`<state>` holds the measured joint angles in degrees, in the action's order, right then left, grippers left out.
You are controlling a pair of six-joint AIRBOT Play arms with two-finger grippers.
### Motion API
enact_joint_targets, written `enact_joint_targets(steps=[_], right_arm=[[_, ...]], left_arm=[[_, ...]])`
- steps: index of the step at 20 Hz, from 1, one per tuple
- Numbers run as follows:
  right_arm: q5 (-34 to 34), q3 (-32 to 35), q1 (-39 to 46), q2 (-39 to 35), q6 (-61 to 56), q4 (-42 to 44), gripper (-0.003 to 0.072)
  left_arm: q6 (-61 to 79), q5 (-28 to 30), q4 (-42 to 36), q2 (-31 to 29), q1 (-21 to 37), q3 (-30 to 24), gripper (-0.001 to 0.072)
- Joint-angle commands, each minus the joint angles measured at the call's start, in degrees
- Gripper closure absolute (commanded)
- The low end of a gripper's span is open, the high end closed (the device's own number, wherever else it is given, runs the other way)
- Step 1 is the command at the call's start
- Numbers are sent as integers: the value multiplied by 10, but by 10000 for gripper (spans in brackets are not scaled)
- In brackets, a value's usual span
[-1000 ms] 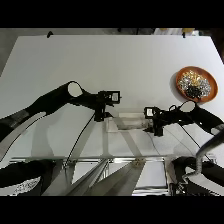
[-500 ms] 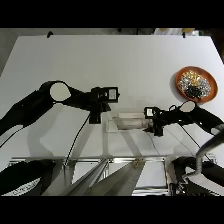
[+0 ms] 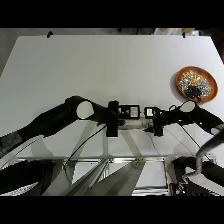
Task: Fold the box and place the chain.
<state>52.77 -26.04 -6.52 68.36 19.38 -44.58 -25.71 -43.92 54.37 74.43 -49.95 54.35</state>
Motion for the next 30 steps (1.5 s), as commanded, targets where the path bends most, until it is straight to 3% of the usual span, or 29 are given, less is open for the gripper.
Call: enact_joint_targets(steps=[1, 6, 15, 20, 23, 26, 28, 30], right_arm=[[0, 0, 0, 0, 0, 0, 290], [0, 0, 0, 0, 0, 0, 290], [0, 0, 0, 0, 0, 0, 290], [0, 0, 0, 0, 0, 0, 290], [0, 0, 0, 0, 0, 0, 290], [0, 0, 0, 0, 0, 0, 290], [0, 0, 0, 0, 0, 0, 290], [0, 0, 0, 0, 0, 0, 290]], left_arm=[[-33, 110, -9, 22, -11, 1, 706], [-59, 210, -12, 26, -5, 1, 706], [-82, 206, -47, 130, 26, 1, 701], [-82, 183, -36, 94, 31, 1, 704], [-82, 131, 8, 34, 33, 1, 704], [-135, 11, 75, -21, 33, 1, 705], [-186, -72, 99, -33, 35, 0, 705], [-188, -97, 77, -31, 49, -16, 706]])
